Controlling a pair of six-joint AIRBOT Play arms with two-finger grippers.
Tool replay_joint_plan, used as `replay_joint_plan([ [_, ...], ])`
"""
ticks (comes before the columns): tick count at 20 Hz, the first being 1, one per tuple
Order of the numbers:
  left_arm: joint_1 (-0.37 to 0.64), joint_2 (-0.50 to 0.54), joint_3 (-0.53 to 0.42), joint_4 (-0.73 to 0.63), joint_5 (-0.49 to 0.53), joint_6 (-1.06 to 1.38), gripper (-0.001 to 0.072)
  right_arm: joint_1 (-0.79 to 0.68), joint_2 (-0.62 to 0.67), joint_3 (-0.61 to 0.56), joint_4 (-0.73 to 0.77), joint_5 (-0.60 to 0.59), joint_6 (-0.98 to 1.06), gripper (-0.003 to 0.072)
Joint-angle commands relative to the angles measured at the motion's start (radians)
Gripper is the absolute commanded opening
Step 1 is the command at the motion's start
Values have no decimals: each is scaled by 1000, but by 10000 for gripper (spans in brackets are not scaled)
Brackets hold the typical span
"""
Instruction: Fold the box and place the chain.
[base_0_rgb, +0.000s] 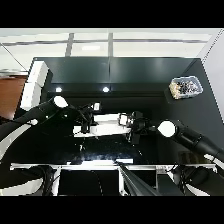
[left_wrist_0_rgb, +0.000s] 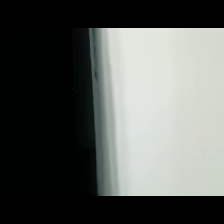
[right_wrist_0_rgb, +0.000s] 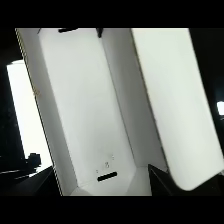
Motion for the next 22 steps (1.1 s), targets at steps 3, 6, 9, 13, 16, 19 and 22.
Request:
replay_joint_plan([
  [3,-3,2,7,-19,-20,-2,31,-6,10,1,2,-27,42,695],
  [6,-3,2,8,-19,-16,-2,31,-16,10,1,9,-53,45,695],
  [9,-3,2,8,-19,-13,-2,30,-62,10,23,13,11,44,695],
  [13,-3,2,8,-19,-5,-2,31,-86,10,27,13,11,-16,694],
  [16,-3,2,8,-19,-5,-2,30,-87,10,27,81,38,-107,694],
  [19,-3,2,8,-19,0,-2,31,-94,8,27,103,33,-145,694],
  [22,-3,2,8,-19,10,-2,31,-134,1,27,107,21,-159,694],
])
